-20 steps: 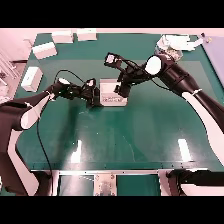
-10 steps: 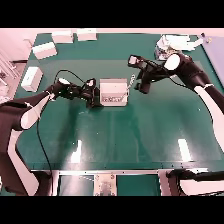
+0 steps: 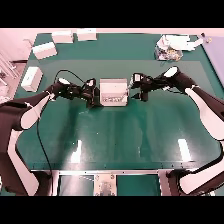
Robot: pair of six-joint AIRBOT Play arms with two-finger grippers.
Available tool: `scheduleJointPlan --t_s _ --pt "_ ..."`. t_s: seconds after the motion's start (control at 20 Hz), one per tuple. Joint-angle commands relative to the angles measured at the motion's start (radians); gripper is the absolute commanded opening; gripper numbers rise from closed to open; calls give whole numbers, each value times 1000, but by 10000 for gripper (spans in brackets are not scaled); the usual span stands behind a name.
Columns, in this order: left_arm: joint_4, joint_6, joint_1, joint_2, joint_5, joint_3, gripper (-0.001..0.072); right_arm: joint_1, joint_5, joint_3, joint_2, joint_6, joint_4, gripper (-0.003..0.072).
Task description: Fold the box and place the chain.
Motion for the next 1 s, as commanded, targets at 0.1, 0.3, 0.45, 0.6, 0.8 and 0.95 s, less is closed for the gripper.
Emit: scheduleJointPlan --t_s 0.1,0.3,0.45,0.6,0.8,0.95 --pt "0 0 1 1 0 0 468 26 3 5 -61 -155 81 495" --pt "0 0 1 1 0 0 468 25 3 31 -83 -156 95 444" --pt "0 0 1 1 0 0 468 25 3 32 -98 -148 95 366" --pt "0 0 1 1 0 0 467 25 3 32 -111 -115 91 292" --pt "0 0 1 1 0 0 468 24 -28 42 -111 -45 92 10" --pt "0 0 1 1 0 0 468 24 -34 86 -106 44 95 9"
